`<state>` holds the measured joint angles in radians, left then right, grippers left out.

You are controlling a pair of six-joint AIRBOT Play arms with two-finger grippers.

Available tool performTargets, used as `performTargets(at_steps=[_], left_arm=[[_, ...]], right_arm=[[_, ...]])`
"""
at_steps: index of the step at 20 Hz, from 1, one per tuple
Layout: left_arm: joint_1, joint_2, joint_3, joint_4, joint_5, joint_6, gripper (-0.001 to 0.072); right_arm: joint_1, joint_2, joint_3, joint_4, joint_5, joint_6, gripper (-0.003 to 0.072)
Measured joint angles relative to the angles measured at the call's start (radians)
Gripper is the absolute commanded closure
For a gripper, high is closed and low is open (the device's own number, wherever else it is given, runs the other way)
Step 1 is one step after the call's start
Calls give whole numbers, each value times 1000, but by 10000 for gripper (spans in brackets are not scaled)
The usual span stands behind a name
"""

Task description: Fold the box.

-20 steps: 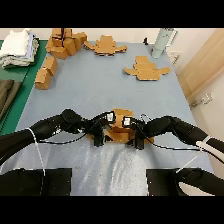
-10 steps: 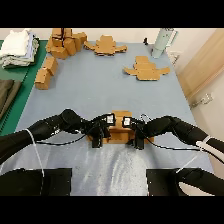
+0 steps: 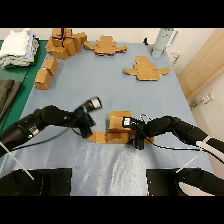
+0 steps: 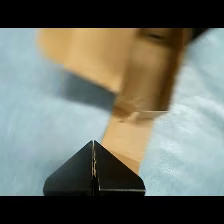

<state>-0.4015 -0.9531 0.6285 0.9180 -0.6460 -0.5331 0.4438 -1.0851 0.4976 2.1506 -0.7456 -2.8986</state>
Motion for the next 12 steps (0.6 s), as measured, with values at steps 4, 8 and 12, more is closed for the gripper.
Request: performTargets(at_steps=[4, 8, 12], left_arm=[[194, 10, -2, 59, -122, -391, 697], [277, -20, -19, 51, -220, -585, 697], [237, -91, -42, -9, -241, -638, 697]], right_arm=[[0, 0, 0, 0, 0, 0, 129], [0, 0, 0, 0, 0, 0, 129], [0, 0, 0, 0, 0, 0, 129]])
